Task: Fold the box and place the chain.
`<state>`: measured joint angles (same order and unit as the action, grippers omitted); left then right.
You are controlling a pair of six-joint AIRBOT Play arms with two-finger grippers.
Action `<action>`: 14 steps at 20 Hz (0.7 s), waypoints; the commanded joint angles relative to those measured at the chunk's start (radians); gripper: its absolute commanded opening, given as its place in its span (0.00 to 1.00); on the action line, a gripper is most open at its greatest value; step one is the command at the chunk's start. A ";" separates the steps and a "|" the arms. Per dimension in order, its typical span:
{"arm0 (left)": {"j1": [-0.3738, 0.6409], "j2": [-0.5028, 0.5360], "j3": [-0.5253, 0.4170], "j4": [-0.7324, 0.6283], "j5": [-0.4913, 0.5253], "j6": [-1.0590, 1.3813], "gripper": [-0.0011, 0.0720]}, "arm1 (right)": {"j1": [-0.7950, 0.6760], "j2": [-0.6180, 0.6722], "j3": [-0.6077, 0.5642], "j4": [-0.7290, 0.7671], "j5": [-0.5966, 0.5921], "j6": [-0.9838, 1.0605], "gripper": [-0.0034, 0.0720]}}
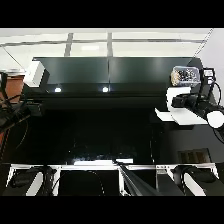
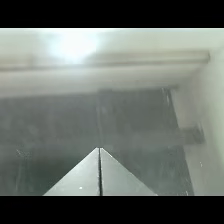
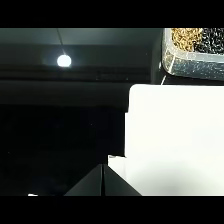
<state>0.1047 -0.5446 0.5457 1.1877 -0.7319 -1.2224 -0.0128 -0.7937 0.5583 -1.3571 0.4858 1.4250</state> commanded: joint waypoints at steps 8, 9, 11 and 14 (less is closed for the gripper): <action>-0.039 -0.272 0.026 -0.129 0.107 -0.003 1.00 | -0.002 -0.112 0.003 0.148 -0.186 -0.001 1.00; -0.057 -0.311 0.058 -0.117 0.033 -0.004 1.00 | -0.019 -0.135 0.022 0.108 -0.126 0.000 1.00; -0.083 -0.351 0.124 -0.071 -0.085 -0.031 1.00 | -0.138 -0.188 0.124 -0.024 0.017 0.071 1.00; -0.088 -0.353 0.203 0.080 -0.205 -0.253 1.00 | -0.487 -0.332 0.383 -0.118 0.168 0.114 1.00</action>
